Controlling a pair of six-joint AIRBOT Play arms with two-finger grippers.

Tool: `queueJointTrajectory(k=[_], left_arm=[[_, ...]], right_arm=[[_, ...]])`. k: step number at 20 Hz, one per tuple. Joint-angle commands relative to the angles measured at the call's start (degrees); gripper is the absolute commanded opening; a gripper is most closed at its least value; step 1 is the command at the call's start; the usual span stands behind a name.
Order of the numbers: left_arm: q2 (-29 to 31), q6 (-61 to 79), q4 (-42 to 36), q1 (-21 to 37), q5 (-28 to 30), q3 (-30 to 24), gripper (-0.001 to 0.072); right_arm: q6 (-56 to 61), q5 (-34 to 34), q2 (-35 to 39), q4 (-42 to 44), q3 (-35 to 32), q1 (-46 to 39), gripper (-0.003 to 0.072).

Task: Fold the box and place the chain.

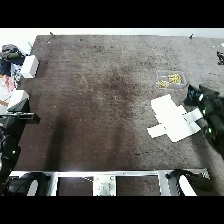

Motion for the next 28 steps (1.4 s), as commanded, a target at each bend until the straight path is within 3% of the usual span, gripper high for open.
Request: queueJointTrajectory(k=[1,4,8,11,18,21,28], left_arm=[[0.0,0.0,0.0,0.0,0.0,0.0,0.0013],[0.0,0.0,0.0,0.0,0.0,0.0,0.0012],[0.0,0.0,0.0,0.0,0.0,0.0,0.0013],[0.0,0.0,0.0,0.0,0.0,0.0,0.0013],[0.0,0.0,0.0,0.0,0.0,0.0,0.0013],[0.0,0.0,0.0,0.0,0.0,0.0,0.0013],[0.0,0.0,0.0,0.0,0.0,0.0,0.0013]], right_arm=[[7.7,7.4,-18.9,-6.7,11.4,-3.0,0.0434],[24.3,24.9,-30.4,-24.6,20.4,-11.6,0.0434],[42.2,42.4,-36.0,-52.7,33.0,-22.8,0.0433],[45.9,52.4,-40.3,-62.3,42.9,-30.4,0.0433],[44.0,79.1,-60.4,-72.3,65.4,-35.4,0.0432],[41.6,82.1,-67.0,-72.3,69.7,-35.3,0.0412],[34.8,87.1,-72.9,-69.2,69.9,-34.9,0.0412]])
